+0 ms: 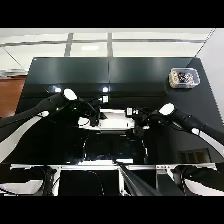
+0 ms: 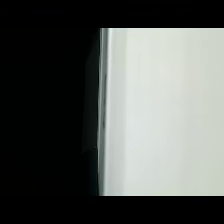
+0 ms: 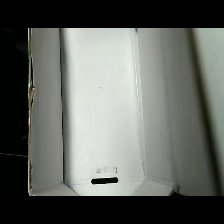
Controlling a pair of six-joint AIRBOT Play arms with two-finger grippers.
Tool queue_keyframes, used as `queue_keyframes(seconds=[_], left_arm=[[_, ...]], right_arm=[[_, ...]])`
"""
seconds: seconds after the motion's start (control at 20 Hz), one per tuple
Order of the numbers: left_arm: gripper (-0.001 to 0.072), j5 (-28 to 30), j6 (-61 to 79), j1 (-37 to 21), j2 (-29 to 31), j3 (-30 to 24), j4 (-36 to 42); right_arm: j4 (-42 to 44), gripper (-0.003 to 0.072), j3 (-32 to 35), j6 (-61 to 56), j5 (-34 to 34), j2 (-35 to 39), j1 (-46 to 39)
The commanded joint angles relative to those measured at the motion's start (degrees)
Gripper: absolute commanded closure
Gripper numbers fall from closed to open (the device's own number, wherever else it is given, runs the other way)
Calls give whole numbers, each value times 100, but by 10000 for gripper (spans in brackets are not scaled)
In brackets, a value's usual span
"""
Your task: Fold the box and place the chain.
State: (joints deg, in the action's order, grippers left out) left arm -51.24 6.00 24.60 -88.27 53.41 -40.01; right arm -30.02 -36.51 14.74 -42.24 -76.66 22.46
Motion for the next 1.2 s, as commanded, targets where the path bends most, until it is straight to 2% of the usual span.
queue_keyframes(seconds=[0.0,0.25,0.3,0.7,0.75,0.8,0.85,0.9,0.95,1.05,1.15], left_arm=[[684,2,0,0,-4,2,-4],[684,4,0,0,-4,2,-2],[684,4,0,0,-4,2,-2],[684,4,0,0,-4,2,-2],[685,2,0,0,-4,2,-2],[684,2,0,0,-4,2,-2],[679,0,-2,0,-4,2,-2],[613,0,-2,0,-2,4,-2],[467,4,-9,-2,-2,4,-4],[223,-24,-249,-13,68,4,-13],[176,-20,-807,-59,348,4,-350]], right_arm=[[-297,-20,-2,-168,177,-39,173],[-260,-19,-2,-216,223,-39,170],[-260,28,-2,-216,223,-39,170],[-258,29,-2,-219,225,-39,168],[-260,163,-2,-216,221,-39,168],[-260,256,-2,-214,221,-39,168],[-260,256,-2,-214,221,-39,168],[-260,256,-2,-212,221,-39,168],[-260,256,-2,-214,221,-39,168],[-260,256,-2,-212,221,-39,168],[-262,256,-2,-212,219,-39,168]])
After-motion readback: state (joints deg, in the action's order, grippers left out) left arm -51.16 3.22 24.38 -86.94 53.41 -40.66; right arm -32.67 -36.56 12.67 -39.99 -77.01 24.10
